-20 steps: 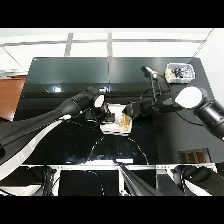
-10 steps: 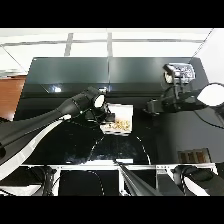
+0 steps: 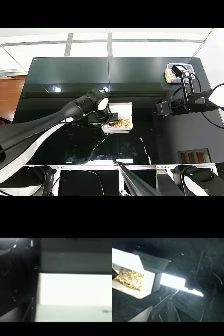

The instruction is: Fold the box and place the chain.

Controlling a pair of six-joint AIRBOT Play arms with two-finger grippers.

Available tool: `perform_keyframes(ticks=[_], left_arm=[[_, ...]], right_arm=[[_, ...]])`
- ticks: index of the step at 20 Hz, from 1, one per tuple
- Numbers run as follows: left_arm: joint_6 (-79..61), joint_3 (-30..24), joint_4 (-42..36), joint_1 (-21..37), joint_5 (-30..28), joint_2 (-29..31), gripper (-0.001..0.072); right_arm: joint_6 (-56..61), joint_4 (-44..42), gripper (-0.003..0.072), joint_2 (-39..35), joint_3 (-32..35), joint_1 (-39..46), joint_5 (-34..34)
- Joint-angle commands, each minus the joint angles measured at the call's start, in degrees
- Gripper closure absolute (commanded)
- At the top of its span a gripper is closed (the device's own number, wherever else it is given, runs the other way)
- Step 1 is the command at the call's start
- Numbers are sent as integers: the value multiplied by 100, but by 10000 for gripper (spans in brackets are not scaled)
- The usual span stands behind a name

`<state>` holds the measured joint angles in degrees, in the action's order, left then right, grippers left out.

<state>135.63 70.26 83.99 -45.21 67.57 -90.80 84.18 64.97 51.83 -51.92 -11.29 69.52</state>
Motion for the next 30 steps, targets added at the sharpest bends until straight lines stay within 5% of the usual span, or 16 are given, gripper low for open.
perform_keyframes(ticks=[1,6,9,12,14,17,18,20,25,30], left_arm=[[199,229,621,-39,199,334,231],[-1016,238,1937,-13,1196,1611,233],[-1132,-542,2756,446,1700,2339,234],[-1438,-1797,940,1746,745,2734,236],[-3526,-2643,-1550,2542,-330,2643,243],[-7556,-3257,-4177,3042,-199,2166,242],[-8629,-3261,-4365,3021,-2,1991,240],[-10437,-3259,-4393,2837,55,1781,-10],[-13479,-3246,-4350,2208,-601,1735,-9],[-14058,-3244,-3860,2133,-1991,1683,-9]], right_arm=[[-48,52,361,-9,0,9,-66],[-46,96,361,-9,42,9,-186],[-46,157,361,-9,175,9,-256],[-37,146,361,-9,376,9,-304],[-33,35,361,-9,522,9,-378],[-15,-42,361,-9,651,9,-420],[-17,-42,361,-9,654,9,-420],[-17,-42,361,-9,654,9,-422],[177,-44,361,-9,654,7,-411],[358,-46,361,-9,654,7,-413]])
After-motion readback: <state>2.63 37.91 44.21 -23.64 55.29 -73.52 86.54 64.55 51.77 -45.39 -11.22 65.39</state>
